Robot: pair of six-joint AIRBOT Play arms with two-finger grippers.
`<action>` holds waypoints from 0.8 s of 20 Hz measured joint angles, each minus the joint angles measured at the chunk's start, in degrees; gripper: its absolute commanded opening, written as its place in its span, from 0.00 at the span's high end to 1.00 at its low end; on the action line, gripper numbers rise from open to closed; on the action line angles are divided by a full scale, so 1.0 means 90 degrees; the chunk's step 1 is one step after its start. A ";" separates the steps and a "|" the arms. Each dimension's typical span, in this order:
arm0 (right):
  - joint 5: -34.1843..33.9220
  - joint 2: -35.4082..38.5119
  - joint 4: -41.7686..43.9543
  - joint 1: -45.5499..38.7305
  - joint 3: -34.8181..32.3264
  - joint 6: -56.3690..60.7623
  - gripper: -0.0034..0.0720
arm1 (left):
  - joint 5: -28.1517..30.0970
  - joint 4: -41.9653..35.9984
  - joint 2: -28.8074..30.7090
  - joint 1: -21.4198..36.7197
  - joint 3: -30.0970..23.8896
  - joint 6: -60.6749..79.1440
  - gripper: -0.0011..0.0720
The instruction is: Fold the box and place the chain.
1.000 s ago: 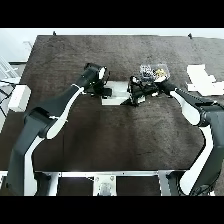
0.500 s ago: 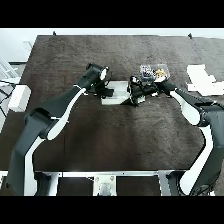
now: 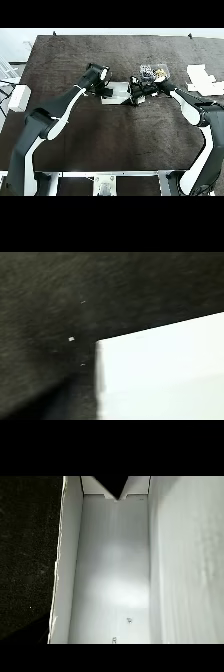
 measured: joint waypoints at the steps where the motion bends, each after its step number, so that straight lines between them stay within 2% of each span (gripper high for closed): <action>1: 0.0000 0.0000 0.0000 0.0000 0.0000 0.0002 0.37 | -0.0005 -0.0015 0.0022 0.0007 0.0002 -0.0005 0.24; 6: 0.0002 0.0000 0.0007 0.0000 0.0000 0.0024 0.37 | -0.0260 -0.0153 0.0270 -0.0010 0.0085 0.0197 0.24; 12: 0.0002 0.0000 0.0012 -0.0002 0.0000 0.0032 0.37 | -0.1025 -0.0172 0.0911 0.0192 0.0112 0.1158 0.24; 14: 0.0002 0.0000 0.0012 0.0000 0.0000 0.0034 0.37 | -0.1122 -0.0478 0.1149 0.0413 0.0107 0.1868 0.24; 16: 0.0002 0.0000 0.0015 -0.0002 0.0000 0.0034 0.37 | -0.1173 -0.1161 0.1285 0.0746 0.0078 0.2977 0.24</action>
